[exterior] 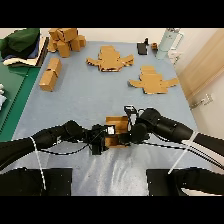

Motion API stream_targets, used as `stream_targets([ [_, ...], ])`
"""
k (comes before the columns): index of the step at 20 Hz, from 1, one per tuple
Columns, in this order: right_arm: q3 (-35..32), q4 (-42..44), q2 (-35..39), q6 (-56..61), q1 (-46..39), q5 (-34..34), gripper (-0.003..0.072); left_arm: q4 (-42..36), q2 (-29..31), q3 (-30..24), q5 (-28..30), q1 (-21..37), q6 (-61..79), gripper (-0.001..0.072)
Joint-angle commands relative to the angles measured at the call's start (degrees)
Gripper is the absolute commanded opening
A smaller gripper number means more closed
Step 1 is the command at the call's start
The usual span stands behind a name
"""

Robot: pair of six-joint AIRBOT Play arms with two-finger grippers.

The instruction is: Fold the box.

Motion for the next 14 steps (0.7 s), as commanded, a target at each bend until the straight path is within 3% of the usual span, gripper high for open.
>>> stream_targets([
  [1, 1.51, -1.09, -2.27, 4.74, 1.25, -2.91, 0.0343, -0.02, 0.00, 0.00, 0.02, 0.02, -0.02, 0.0485],
  [8, 2.19, 0.72, -3.52, 7.39, 1.25, -0.68, 0.0333, -0.02, 0.02, 0.00, 0.02, 0.02, -0.02, 0.0485],
  [10, 2.19, 0.87, -4.98, 7.56, 1.25, -0.68, 0.0263, 0.00, 0.00, 0.00, 0.02, 0.02, -0.02, 0.0486],
  [13, 2.19, 0.55, -6.43, 7.50, 1.25, -0.68, 0.0007, -0.02, 0.00, 0.00, 0.02, 0.02, -0.02, 0.0485],
  [14, 2.19, 0.63, -6.62, 7.50, 1.25, -0.68, 0.0006, 0.00, 0.00, 0.00, 0.02, 0.02, -0.02, 0.0485],
])
